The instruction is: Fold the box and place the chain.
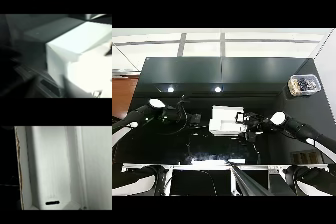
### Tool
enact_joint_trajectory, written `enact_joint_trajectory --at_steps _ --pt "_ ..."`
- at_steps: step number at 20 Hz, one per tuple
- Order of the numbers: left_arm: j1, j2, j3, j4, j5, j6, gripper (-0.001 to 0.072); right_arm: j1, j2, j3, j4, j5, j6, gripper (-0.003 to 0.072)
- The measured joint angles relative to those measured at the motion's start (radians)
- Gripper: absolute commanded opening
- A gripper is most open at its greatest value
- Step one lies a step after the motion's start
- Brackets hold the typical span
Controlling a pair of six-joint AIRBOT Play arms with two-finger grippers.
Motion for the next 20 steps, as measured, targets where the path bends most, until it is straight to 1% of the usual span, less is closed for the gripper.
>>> enact_joint_trajectory --at_steps 1,7,11,13,18,19,20 --pt "0.0 0.0 0.01 -0.001 -0.002 0.007 0.0652 0.0 0.0 0.0 0.0 0.0 0.0 0.0159" --pt "-0.03 0.0 0.063 0.004 -0.034 0.03 0.0652 0.0 0.0 0.0 0.0 0.0 0.0 0.0158" --pt "-0.089 0.0 0.11 0.047 -0.038 0.021 0.064 0.0 0.0 0.0 -0.001 0.0 0.0 0.0159" --pt "-0.123 0.0 0.138 0.069 -0.04 0.005 0.0621 0.0 0.0 0.0 -0.001 0.0 0.0 0.0158" --pt "-0.203 0.0 0.196 0.167 -0.044 -0.068 0.0615 0.0 0.0 0.0 -0.001 0.0 0.0 0.0158" --pt "-0.214 -0.001 0.204 0.182 -0.045 -0.09 0.0533 0.0 0.0 0.0 -0.001 0.0 0.0 0.0158" --pt "-0.222 -0.001 0.211 0.192 -0.045 -0.108 0.0473 0.0 0.0 0.0 -0.001 0.0 0.0 0.0158"
